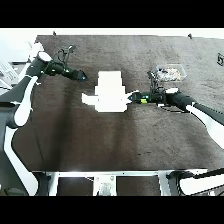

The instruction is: Fold the box and place the chain.

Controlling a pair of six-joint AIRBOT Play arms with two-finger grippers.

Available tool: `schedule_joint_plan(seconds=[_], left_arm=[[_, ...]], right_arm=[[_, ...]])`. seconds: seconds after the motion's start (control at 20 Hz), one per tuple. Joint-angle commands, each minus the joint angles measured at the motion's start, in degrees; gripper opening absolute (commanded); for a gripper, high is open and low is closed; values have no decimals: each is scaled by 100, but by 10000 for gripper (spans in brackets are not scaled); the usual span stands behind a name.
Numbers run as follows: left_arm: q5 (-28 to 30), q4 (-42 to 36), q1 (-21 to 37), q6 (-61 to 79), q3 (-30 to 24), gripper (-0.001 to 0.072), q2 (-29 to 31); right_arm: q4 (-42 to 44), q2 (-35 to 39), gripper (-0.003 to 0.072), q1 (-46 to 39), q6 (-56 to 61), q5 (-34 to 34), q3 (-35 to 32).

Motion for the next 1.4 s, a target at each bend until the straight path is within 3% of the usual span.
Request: schedule_joint_plan(seconds=[0.0,0.35,1.0,1.35], left_arm=[[-247,111,-109,-216,227,562,-236],[-9,42,-463,-125,232,544,-485],[-289,-804,-483,24,310,543,-702],[-76,-798,-601,68,310,541,-787]], right_arm=[[2,-4,6,0,-4,0,7],[2,-4,5,0,-7,-2,7],[2,-4,6,0,-7,-2,7],[0,-4,6,-2,-9,-4,7]])
